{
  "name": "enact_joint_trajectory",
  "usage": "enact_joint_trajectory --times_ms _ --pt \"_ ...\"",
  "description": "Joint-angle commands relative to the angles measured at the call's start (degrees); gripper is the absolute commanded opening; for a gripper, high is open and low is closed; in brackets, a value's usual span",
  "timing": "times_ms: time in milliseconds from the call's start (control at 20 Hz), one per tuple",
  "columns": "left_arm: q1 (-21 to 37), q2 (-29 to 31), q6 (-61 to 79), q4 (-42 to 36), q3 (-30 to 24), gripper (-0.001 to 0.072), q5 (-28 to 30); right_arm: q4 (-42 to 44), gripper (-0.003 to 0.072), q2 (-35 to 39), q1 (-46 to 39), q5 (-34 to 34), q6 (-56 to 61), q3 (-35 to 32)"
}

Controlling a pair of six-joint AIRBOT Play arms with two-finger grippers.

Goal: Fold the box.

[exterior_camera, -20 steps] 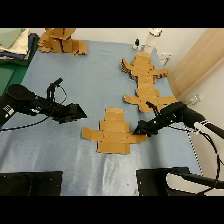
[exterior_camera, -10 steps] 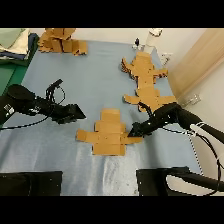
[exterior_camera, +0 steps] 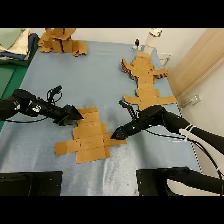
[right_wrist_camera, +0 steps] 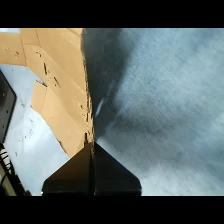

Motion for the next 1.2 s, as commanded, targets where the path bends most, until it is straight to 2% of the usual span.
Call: enact_joint_trajectory --times_ms 0,200,350,400,450,500,800,850,900,1150 --pt "1.40 -2.86 2.34 -0.11 0.04 0.0655 3.13 0.04 0.0002 0.13 2.75 2.93 -0.94 0.02" --pt "1.53 -7.06 4.02 -0.17 1.49 0.0655 2.58 -0.39 0.0002 0.13 2.75 2.89 -0.76 0.02" --pt "0.44 -10.25 8.24 -5.20 3.06 0.0653 -2.47 -1.05 0.0002 0.11 2.75 2.93 -0.09 0.02" --pt "-0.02 -10.64 10.19 -6.71 3.17 0.0578 -4.00 -1.44 0.0002 0.11 2.75 2.93 0.57 0.02" --pt "-0.63 -10.69 12.31 -6.95 3.23 0.0444 -4.94 -1.90 0.0002 0.11 2.75 2.93 1.27 0.02" --pt "-1.20 -10.69 13.64 -6.99 3.23 0.0412 -5.55 -2.21 0.0002 0.11 2.75 2.93 1.44 0.02" --pt "-2.73 -10.69 16.02 -4.33 3.23 0.0403 -8.35 -2.43 0.0002 0.11 2.75 3.34 2.56 0.15" --pt "-2.73 -10.69 16.06 -4.15 3.23 0.0332 -8.44 -2.38 0.0002 0.11 2.75 3.37 2.56 0.20" --pt "-2.73 -10.69 16.37 -4.09 3.23 0.0223 -8.55 -2.40 0.0002 0.11 2.75 3.34 2.69 0.17" --pt "-2.75 -10.69 16.65 -3.76 3.23 0.0225 -8.26 -2.51 0.0002 0.11 2.75 3.37 3.65 0.20"
